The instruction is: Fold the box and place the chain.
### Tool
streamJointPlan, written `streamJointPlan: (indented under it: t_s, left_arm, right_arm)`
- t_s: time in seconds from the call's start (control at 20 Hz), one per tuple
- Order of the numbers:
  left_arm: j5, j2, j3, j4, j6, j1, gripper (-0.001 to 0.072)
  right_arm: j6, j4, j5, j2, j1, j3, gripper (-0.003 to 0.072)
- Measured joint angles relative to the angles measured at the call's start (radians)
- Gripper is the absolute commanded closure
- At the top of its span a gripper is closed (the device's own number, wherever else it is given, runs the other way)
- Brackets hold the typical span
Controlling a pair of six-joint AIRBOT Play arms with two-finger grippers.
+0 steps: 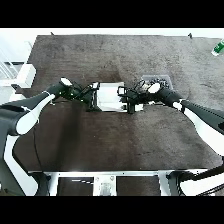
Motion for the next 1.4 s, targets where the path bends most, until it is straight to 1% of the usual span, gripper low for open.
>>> streamJointPlan:
  t_s: [0.2,0.25,0.35,0.4,0.45,0.5,0.55,0.6,0.65,0.75,0.8,0.85,0.9,0.95,1.0,1.05,1.1,1.3,1.35,1.4]
  left_arm:
    - [0.000,0.000,0.000,-0.001,-0.002,0.000,0.0227]
    - [0.000,0.000,0.000,-0.001,-0.002,0.000,0.0227]
    - [0.000,0.000,0.000,-0.001,-0.001,0.000,0.0227]
    - [0.000,0.000,0.000,-0.001,-0.001,0.000,0.0227]
    - [0.000,0.000,0.000,-0.001,-0.001,0.000,0.0227]
    - [0.000,0.000,0.000,-0.001,0.000,0.000,0.0227]
    - [-0.002,-0.001,0.000,-0.002,0.000,0.000,0.0228]
    - [-0.004,-0.001,0.000,-0.002,0.000,-0.001,0.0227]
    - [-0.006,-0.001,0.000,-0.001,0.000,-0.001,0.0227]
    - [-0.007,-0.001,0.000,-0.002,0.000,-0.001,0.0227]
    - [-0.006,-0.001,0.000,-0.002,0.000,-0.002,0.0227]
    - [-0.006,-0.001,0.000,-0.002,0.000,-0.002,0.0227]
    - [-0.006,-0.001,0.000,-0.003,0.000,-0.002,0.0227]
    - [-0.005,-0.001,0.000,-0.003,0.000,-0.002,0.0227]
    - [-0.005,-0.001,0.000,-0.002,0.000,-0.002,0.0227]
    - [-0.004,-0.001,0.000,-0.002,0.000,-0.002,0.0227]
    - [-0.005,-0.001,0.000,-0.002,0.000,-0.002,0.0227]
    - [-0.004,-0.001,0.000,-0.001,0.000,-0.002,0.0227]
    - [-0.004,-0.001,0.000,-0.001,0.000,-0.002,0.0227]
    - [-0.004,-0.001,0.000,-0.001,0.000,-0.002,0.0227]
  right_arm:
    - [-0.021,0.001,-0.003,0.000,0.000,0.000,0.0086]
    - [-0.023,0.001,-0.003,0.000,0.000,0.000,0.0110]
    - [-0.027,0.001,-0.003,0.000,0.000,0.000,0.0134]
    - [-0.028,0.001,-0.003,0.000,0.000,0.000,0.0169]
    - [-0.031,0.001,-0.003,0.000,0.000,0.000,0.0273]
    - [-0.032,0.001,-0.005,0.000,0.000,0.000,0.0284]
    - [-0.032,0.002,-0.002,0.000,0.000,0.000,0.0335]
    - [-0.033,0.002,0.004,0.000,0.000,0.000,0.0357]
    - [-0.033,0.002,0.010,0.000,0.001,0.000,0.0424]
    - [-0.032,0.002,0.019,0.000,0.000,0.000,0.0435]
    - [-0.031,0.002,0.024,0.000,-0.002,0.000,0.0462]
    - [-0.028,0.001,0.026,0.000,-0.004,0.000,0.0457]
    - [-0.024,0.001,0.033,0.000,-0.008,0.000,0.0409]
    - [-0.022,0.000,0.040,0.000,-0.011,0.001,0.0327]
    - [-0.021,0.000,0.047,0.000,-0.014,0.000,0.0327]
    - [-0.021,-0.001,0.052,0.000,-0.016,0.000,0.0277]
    - [-0.021,-0.001,0.057,0.000,-0.017,0.001,0.0140]
    - [-0.020,0.000,0.069,0.001,-0.021,0.001,0.0138]
    - [-0.020,0.000,0.069,0.001,-0.021,0.001,0.0162]
    - [-0.020,-0.001,0.070,0.001,-0.021,0.001,0.0289]
